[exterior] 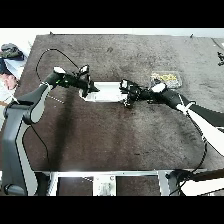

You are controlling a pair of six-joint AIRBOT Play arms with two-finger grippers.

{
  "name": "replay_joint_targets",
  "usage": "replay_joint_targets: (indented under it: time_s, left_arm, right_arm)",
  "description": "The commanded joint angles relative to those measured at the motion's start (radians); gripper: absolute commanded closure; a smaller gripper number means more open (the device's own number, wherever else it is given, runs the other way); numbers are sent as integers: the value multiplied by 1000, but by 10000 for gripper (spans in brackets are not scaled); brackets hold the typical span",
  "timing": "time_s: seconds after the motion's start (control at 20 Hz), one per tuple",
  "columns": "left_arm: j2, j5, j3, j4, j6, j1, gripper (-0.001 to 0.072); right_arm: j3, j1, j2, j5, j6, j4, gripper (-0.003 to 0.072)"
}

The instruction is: Fold the box and place the chain.

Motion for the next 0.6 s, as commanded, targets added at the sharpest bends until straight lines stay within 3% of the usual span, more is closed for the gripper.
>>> replay_joint_targets:
  time_s: [0.0, 0.55]
  left_arm:
    - [0, 0, 0, -2, 0, 0, 698]
    - [-1, 0, 0, -2, 0, 0, 698]
  right_arm:
    - [50, -21, -8, 0, 43, 6, 69]
    - [378, -131, -262, 402, 148, -66, 67]
